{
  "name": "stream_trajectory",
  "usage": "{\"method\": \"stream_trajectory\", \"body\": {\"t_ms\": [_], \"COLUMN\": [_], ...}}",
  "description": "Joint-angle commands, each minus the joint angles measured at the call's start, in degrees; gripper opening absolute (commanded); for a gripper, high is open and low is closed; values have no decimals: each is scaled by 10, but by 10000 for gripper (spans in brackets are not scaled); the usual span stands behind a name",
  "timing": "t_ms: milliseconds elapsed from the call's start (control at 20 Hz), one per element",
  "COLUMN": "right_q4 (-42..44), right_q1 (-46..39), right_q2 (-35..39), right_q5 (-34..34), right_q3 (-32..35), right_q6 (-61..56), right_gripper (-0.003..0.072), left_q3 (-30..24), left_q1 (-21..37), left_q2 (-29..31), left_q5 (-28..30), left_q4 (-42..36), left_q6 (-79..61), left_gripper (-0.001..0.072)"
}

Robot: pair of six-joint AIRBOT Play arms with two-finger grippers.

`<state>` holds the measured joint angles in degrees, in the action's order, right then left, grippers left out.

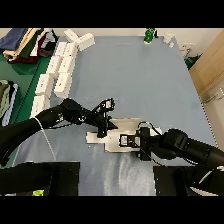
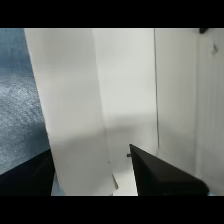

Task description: Fold the box.

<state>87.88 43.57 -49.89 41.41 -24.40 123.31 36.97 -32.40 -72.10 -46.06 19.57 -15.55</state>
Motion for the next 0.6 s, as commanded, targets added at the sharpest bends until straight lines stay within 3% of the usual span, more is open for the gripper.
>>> {"method": "stream_trajectory", "body": {"t_ms": [0, 250, 550], "right_q4": [-26, -117, -125], "right_q1": [1, 1, 0], "right_q2": [3, 59, 75], "right_q5": [-1, 18, 71], "right_q3": [-7, -35, -38], "right_q6": [-12, -189, -281], "right_gripper": [662, 644, 669], "left_q3": [0, 0, 0], "left_q1": [0, 0, 0], "left_q2": [0, 0, 0], "left_q5": [0, 0, 0], "left_q4": [0, 0, 0], "left_q6": [0, 0, 0], "left_gripper": [12, 12, 12]}}
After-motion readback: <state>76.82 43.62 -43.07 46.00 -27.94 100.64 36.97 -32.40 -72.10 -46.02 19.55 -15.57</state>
